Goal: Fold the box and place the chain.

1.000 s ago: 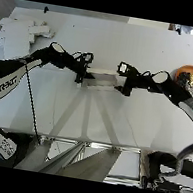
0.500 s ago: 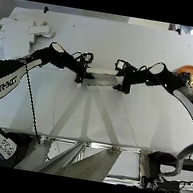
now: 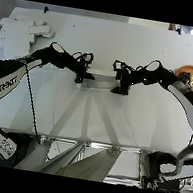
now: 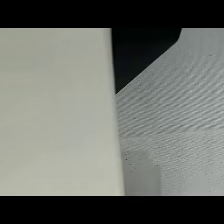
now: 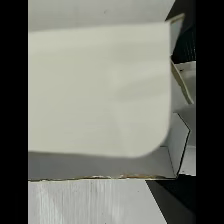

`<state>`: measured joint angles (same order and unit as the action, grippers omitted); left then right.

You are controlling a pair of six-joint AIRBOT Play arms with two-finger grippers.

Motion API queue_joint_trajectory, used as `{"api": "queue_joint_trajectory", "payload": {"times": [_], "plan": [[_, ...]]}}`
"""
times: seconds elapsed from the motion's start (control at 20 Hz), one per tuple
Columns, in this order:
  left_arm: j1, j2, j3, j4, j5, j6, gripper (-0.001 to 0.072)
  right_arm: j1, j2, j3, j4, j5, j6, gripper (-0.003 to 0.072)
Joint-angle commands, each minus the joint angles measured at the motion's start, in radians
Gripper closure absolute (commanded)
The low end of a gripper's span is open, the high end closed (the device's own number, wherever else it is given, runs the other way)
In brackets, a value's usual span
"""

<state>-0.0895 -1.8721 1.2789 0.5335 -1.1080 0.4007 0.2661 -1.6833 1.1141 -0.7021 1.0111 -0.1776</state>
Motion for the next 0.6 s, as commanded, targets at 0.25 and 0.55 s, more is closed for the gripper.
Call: {"api": "queue_joint_trajectory", "payload": {"times": [0.25, 0.55], "plan": [[0.0, 0.0, 0.001, -0.002, 0.005, 0.0, 0.0692, 0.001, -0.058, 0.002, 0.051, 0.02, -0.031, -0.0009], [0.0, 0.0, 0.001, -0.002, 0.005, -0.001, 0.0692, 0.001, -0.065, 0.002, 0.051, 0.004, 0.005, -0.0009]]}}
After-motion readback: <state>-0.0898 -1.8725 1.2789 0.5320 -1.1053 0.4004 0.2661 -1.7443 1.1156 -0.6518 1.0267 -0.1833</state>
